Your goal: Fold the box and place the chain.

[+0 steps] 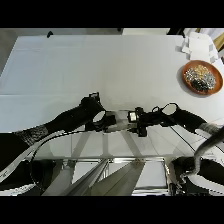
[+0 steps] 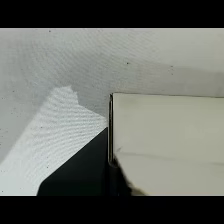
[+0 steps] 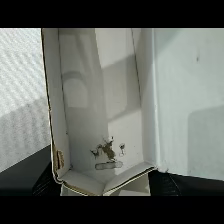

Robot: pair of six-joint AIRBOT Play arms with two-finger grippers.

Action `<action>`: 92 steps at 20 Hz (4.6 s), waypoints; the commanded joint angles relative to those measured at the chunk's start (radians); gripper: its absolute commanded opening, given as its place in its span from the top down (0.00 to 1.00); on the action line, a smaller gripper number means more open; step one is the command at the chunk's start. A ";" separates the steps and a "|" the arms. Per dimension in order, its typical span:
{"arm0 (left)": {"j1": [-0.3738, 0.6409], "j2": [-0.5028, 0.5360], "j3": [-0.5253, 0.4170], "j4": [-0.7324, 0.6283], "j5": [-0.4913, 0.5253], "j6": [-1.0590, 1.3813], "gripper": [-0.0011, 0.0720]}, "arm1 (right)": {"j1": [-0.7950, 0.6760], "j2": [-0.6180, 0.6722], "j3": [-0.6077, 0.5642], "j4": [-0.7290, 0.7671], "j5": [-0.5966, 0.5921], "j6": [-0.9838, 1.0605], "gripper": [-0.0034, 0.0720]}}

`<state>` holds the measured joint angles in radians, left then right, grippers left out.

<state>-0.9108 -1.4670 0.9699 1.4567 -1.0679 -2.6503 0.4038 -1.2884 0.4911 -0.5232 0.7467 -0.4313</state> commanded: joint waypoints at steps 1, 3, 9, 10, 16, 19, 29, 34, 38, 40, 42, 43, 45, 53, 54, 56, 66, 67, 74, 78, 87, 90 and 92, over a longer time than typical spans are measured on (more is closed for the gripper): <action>-0.001 -0.008 0.000 -0.013 0.004 -0.007 0.98 | 0.000 0.000 0.000 0.000 0.001 0.003 0.57; -0.001 -0.008 -0.001 -0.013 0.005 -0.006 0.98 | 0.000 0.000 0.000 0.000 0.001 0.003 0.57; 0.003 0.002 0.000 -0.032 -0.026 0.006 0.67 | 0.000 0.000 0.000 0.000 0.001 0.003 0.57; 0.006 0.013 0.000 -0.030 -0.043 0.010 0.67 | 0.000 0.000 0.000 -0.001 0.000 0.003 0.57; 0.039 0.152 0.000 -0.023 -0.097 0.145 0.67 | 0.000 0.000 0.000 0.000 -0.001 0.003 0.57; 0.082 0.278 0.000 -0.024 -0.097 0.257 0.68 | 0.000 0.000 0.000 0.000 -0.002 0.003 0.57; 0.355 0.705 -0.165 -0.116 -0.069 1.439 0.22 | 0.000 0.000 0.000 0.000 -0.002 0.003 0.57; 0.567 0.782 -0.513 -0.558 0.166 2.307 0.19 | 0.000 0.000 0.000 0.000 -0.002 0.003 0.57; 0.597 0.623 -0.597 -0.805 0.171 2.941 0.08 | 0.000 0.000 0.000 0.000 -0.002 0.003 0.57; 0.597 0.521 -0.597 -0.935 0.182 3.079 0.03 | 0.000 0.000 0.000 0.000 -0.003 0.003 0.57; 0.597 0.429 -0.597 -1.021 0.196 3.081 0.03 | 0.000 0.000 0.000 0.000 -0.003 0.003 0.57; 0.597 0.393 -0.597 -1.030 0.199 3.081 0.02 | 0.000 0.000 0.000 0.000 -0.003 0.003 0.57; 0.597 0.345 -0.597 -1.030 0.205 3.080 0.02 | 0.000 0.000 0.000 0.000 -0.003 0.003 0.57; 0.482 0.237 -0.597 -1.133 0.332 3.080 0.02 | 0.000 0.000 0.000 0.000 -0.003 0.003 0.57; 0.468 0.229 -0.597 -1.134 0.346 3.081 0.02 | 0.000 0.000 0.000 0.000 -0.003 0.003 0.57; 0.455 0.223 -0.597 -1.135 0.349 3.081 0.02 | 0.000 0.000 0.000 0.000 -0.003 0.003 0.57; 0.435 0.223 -0.597 -1.179 0.339 3.080 0.02 | 0.000 0.000 0.000 0.000 -0.003 0.003 0.57; 0.428 0.223 -0.597 -1.180 0.340 3.080 0.02 | 0.000 0.000 0.000 0.000 -0.003 0.003 0.57; 0.417 0.224 -0.597 -1.181 0.358 3.080 0.02 | 0.000 0.000 0.000 0.000 -0.003 0.003 0.57; 0.402 0.224 -0.597 -1.212 0.382 3.081 0.02 | 0.000 0.000 0.000 0.000 -0.003 0.003 0.57; 0.358 0.223 -0.596 -1.293 0.434 3.125 0.03 | 0.000 0.000 0.000 0.000 -0.003 0.003 0.57; 0.358 0.217 -0.596 -1.304 0.435 3.165 0.03 | 0.000 0.000 0.000 0.000 -0.003 0.003 0.57; 0.358 0.215 -0.597 -1.307 0.436 3.167 0.03 | 0.000 0.000 0.000 0.000 -0.003 0.003 0.57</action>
<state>-0.5518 -1.2488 0.3729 0.1635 -0.6384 0.4961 0.4038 -1.2884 0.4911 -0.5228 0.7437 -0.4278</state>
